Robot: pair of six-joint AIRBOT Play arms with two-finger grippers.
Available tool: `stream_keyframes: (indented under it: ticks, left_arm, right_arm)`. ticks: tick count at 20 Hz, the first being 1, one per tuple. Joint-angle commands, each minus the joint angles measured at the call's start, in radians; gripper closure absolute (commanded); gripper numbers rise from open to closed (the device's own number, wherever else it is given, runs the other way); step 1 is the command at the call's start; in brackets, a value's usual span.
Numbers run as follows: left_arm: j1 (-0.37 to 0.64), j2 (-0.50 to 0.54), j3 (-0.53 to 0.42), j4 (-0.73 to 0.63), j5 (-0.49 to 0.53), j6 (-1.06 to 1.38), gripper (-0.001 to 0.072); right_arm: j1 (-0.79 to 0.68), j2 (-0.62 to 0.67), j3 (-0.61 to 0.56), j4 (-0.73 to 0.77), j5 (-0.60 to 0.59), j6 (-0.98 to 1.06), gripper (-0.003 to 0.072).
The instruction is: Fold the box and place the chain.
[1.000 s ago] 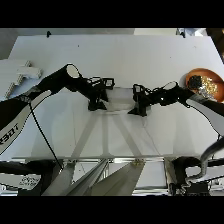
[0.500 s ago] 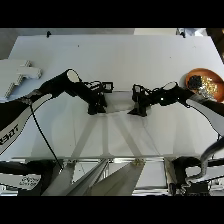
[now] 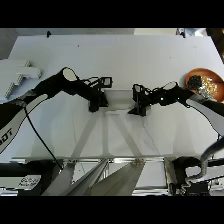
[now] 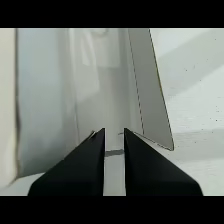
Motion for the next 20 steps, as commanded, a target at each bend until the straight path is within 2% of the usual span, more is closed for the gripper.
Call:
stream_keyframes:
  ticks: [1, 6, 8, 10, 13, 14, 15, 20]
  left_arm:
    - [0.021, 0.051, 0.0, 0.002, -0.037, 0.0, 0.0577]
    - [0.09, 0.149, -0.001, 0.018, -0.151, 0.0, 0.0577]
    - [0.125, 0.198, -0.007, 0.059, -0.161, -0.001, 0.0577]
    - [0.145, 0.269, -0.042, 0.131, -0.112, -0.001, 0.0579]
    - [0.159, 0.384, -0.158, 0.159, 0.036, -0.053, 0.0583]
    - [0.159, 0.411, -0.194, 0.162, 0.076, -0.107, 0.0677]
    - [0.159, 0.432, -0.228, 0.173, 0.092, -0.147, 0.07]
    - [0.158, 0.443, -0.333, 0.281, 0.093, -0.425, 0.07]
  right_arm:
    - [0.0, 0.0, 0.001, -0.003, 0.002, -0.001, 0.0161]
    - [0.0, 0.0, 0.001, -0.003, 0.003, -0.001, 0.0161]
    - [0.0, 0.0, 0.001, -0.003, 0.002, -0.001, 0.0161]
    - [0.0, 0.0, 0.001, -0.003, 0.002, -0.001, 0.0161]
    - [0.0, 0.0, 0.001, -0.003, 0.003, -0.001, 0.0161]
    - [0.0, 0.0, 0.001, -0.003, 0.002, -0.001, 0.0161]
    - [0.0, 0.0, 0.001, -0.003, 0.003, -0.001, 0.0161]
    - [0.0, 0.0, 0.001, -0.003, 0.002, -0.001, 0.0161]
